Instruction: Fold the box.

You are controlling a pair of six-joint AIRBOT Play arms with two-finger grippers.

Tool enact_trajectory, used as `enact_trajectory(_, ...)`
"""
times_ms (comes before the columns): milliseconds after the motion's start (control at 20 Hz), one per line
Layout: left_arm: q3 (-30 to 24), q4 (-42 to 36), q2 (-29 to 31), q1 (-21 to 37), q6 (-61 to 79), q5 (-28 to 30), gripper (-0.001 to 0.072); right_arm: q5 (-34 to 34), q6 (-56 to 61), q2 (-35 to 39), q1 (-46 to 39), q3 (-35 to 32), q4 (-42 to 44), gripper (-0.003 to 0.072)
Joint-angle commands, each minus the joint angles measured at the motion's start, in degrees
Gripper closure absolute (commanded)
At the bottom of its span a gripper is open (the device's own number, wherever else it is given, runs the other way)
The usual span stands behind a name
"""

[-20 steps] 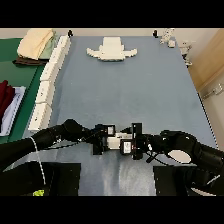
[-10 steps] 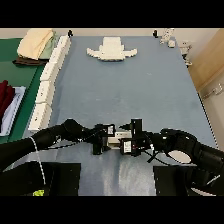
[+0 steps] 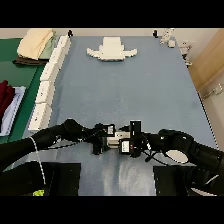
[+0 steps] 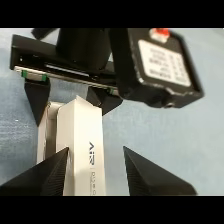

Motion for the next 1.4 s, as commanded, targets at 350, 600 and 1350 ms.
enact_trajectory(350, 0.0, 0.0, 0.0, 0.0, -0.2, -0.1, 0.0195, 4.7, -1.0, 0.1, 0.1, 0.0, 5.7, 0.0180)
enact_trajectory(600, 0.1, 0.0, 0.0, 0.0, -0.2, -0.1, 0.0195, 4.7, -1.0, 1.8, 0.1, 0.0, 12.2, 0.0179)
enact_trajectory(1350, 0.0, 0.0, 0.0, 0.0, -0.2, -0.1, 0.0195, -11.7, 19.8, 4.9, 1.2, -11.0, 27.8, 0.0684)
